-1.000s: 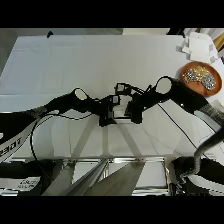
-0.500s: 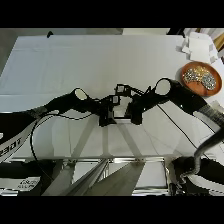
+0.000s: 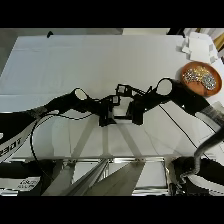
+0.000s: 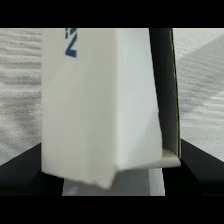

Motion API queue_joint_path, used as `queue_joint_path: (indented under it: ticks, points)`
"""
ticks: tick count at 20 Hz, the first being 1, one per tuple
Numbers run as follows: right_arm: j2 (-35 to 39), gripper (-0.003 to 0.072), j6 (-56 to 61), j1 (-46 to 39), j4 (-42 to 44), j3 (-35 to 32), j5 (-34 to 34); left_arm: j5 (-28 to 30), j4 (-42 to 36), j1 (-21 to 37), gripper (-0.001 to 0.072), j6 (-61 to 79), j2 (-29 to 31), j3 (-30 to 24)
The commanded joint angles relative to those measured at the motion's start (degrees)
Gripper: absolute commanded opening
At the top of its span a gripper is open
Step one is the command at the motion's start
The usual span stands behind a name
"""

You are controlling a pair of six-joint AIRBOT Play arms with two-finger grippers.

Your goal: Fold the box and place the chain.

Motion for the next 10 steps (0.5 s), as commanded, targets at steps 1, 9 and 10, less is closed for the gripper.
queue_joint_path:
  ticks: [1,9,10]
  points:
    - [1.6,0.0120,-0.1,0.1,-0.4,0.0,-1.4,0.0,-0.1,0.0,0.0272,-0.1,0.0,0.0]
    - [4.2,0.0105,-0.1,0.1,-2.8,0.1,-1.4,0.0,0.0,0.0,0.0272,-0.1,0.0,0.0]
    - [4.9,0.0105,-0.1,0.1,-3.1,0.2,-1.4,0.0,-0.1,0.0,0.0272,-0.1,0.0,0.0]
